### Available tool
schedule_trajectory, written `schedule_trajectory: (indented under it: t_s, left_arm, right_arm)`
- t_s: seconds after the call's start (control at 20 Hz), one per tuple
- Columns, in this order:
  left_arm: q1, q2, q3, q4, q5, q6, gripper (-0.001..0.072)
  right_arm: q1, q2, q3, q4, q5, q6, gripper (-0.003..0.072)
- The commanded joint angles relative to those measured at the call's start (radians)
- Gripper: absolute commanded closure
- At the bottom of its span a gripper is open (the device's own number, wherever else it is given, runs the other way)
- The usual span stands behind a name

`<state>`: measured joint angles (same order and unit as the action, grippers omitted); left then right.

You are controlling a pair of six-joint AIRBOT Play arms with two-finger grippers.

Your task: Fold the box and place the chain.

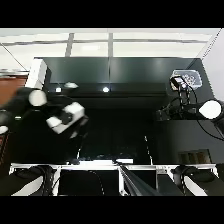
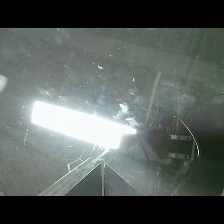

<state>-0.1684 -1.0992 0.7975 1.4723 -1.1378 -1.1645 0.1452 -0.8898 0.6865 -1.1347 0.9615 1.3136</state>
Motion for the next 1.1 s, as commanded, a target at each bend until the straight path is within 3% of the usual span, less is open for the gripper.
schedule_trajectory:
  t_s: [0.0,0.25,0.4,0.6,0.8,1.05]
  left_arm:
    - [0.394,0.072,-0.085,0.038,-0.119,-0.151,0.0433]
    - [0.807,0.073,-0.095,0.061,0.021,-0.122,0.0433]
    - [0.946,0.051,-0.093,-0.039,0.065,0.101,0.0432]
    - [0.937,-0.034,-0.093,-0.109,0.101,0.375,0.0432]
    - [0.878,-0.044,-0.092,-0.122,0.261,0.440,0.0434]
    - [0.859,-0.075,-0.079,-0.185,0.315,0.460,0.0437]
  right_arm:
    - [0.000,0.001,0.000,0.000,-0.005,-0.001,0.0672]
    - [0.000,0.001,0.000,0.001,-0.029,-0.001,0.0672]
    - [0.000,0.001,0.000,0.001,-0.031,0.000,0.0672]
    - [0.000,0.001,0.000,0.000,-0.051,-0.001,0.0672]
    - [0.000,0.000,0.000,0.005,-0.057,0.000,0.0672]
    - [0.000,0.000,0.000,0.018,-0.057,0.000,0.0672]
